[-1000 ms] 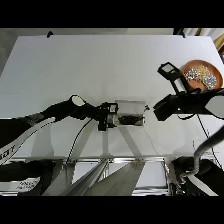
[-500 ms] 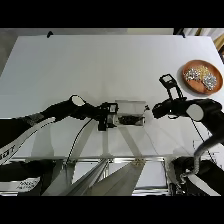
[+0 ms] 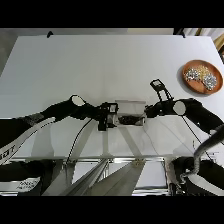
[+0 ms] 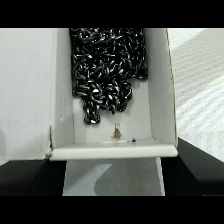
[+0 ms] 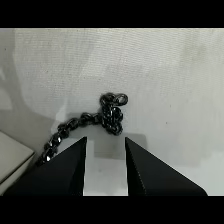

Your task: Fold the box and place the chain.

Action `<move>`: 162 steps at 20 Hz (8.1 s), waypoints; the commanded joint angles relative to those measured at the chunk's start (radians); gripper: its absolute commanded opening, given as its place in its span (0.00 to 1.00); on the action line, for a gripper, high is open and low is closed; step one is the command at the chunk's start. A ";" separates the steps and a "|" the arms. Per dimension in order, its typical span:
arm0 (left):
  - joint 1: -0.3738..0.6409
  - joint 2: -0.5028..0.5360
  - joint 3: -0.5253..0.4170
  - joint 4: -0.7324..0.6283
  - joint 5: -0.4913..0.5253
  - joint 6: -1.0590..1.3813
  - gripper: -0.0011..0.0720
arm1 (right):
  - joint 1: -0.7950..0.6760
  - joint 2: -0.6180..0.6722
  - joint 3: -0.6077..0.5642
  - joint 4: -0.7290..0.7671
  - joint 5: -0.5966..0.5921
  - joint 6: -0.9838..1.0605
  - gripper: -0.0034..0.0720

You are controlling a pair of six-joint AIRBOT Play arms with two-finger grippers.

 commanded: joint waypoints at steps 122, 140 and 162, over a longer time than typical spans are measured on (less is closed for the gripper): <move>0.001 0.000 0.001 0.000 0.000 0.000 0.36 | 0.274 -0.253 0.620 0.121 0.873 -0.598 0.42; 0.001 0.000 0.001 0.000 0.000 0.000 0.36 | 0.273 -0.253 0.620 0.090 0.741 -0.552 0.41; 0.001 0.000 0.001 0.000 0.000 0.000 0.36 | 0.273 -0.249 0.607 0.080 0.724 -0.532 0.33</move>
